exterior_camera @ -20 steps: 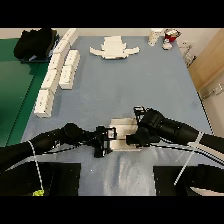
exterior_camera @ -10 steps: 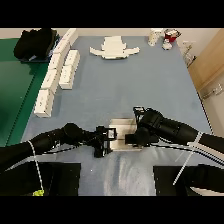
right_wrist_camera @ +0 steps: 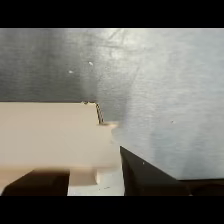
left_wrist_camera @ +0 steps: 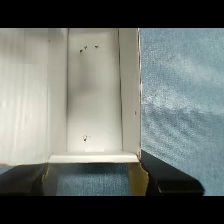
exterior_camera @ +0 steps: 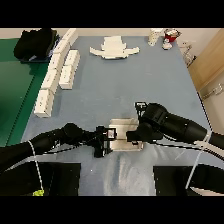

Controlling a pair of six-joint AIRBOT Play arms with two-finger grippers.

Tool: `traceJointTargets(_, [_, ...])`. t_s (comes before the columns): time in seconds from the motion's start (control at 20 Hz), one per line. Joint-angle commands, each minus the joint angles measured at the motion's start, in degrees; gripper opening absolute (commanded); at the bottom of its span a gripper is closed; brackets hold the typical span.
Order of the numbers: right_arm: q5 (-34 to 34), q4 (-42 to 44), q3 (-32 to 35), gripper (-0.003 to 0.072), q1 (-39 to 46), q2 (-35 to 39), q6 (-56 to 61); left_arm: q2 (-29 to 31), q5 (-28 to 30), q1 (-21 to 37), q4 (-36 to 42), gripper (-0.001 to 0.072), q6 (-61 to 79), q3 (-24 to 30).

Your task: Fold the box.

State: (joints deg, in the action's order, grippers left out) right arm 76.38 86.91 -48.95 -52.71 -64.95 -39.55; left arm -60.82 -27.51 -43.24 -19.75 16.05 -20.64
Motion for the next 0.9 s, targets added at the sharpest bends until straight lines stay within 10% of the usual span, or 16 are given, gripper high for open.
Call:
traceJointTargets(0.0, [2.60, -1.66, -1.57, 0.0452, 1.40, 3.45, -0.70, 0.02, 0.00, 0.00, 0.00, 0.0475, -0.04, -0.07])
traceJointTargets(0.25, [2.82, -1.66, -1.38, 0.0140, 9.42, 6.03, -9.51, 0.00, 0.00, 0.00, 0.00, 0.0475, -0.04, -0.07])
traceJointTargets(0.5, [-5.14, 2.29, 4.52, 0.0014, 25.53, 5.27, -22.40, 0.02, 0.00, 0.00, 0.00, 0.0476, -0.04, -0.07])
traceJointTargets(0.85, [-13.66, 57.96, 6.64, 0.0001, 46.77, -7.28, -66.51, 0.00, 0.00, 0.00, 0.00, 0.0475, -0.07, -0.07])
